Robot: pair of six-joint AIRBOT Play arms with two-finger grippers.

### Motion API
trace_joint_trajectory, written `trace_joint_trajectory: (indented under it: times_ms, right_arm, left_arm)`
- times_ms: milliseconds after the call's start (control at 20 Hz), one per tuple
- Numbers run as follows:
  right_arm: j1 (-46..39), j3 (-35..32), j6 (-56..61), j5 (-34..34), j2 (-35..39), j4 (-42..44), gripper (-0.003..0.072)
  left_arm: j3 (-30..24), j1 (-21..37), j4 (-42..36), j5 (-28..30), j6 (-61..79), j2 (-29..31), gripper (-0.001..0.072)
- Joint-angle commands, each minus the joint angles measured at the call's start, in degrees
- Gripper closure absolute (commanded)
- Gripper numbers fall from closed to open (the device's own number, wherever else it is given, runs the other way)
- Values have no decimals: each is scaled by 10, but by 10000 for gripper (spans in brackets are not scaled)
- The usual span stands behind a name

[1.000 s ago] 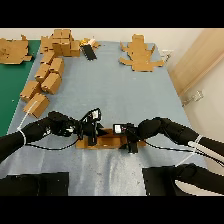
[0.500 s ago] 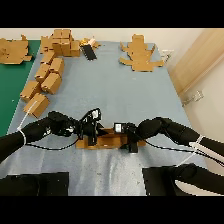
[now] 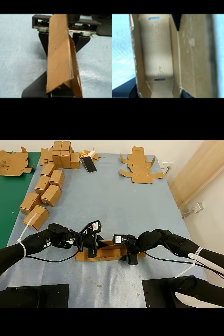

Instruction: Fold the box.

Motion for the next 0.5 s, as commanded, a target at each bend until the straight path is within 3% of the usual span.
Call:
trace_joint_trajectory:
  times_ms: [0,450]
  right_arm:
    - [1,0,7,-1,-3,0,249]
    - [1,0,11,-6,-3,0,249]
  left_arm:
    - [1,0,0,0,0,0,695]
    - [0,0,0,-3,0,0,695]
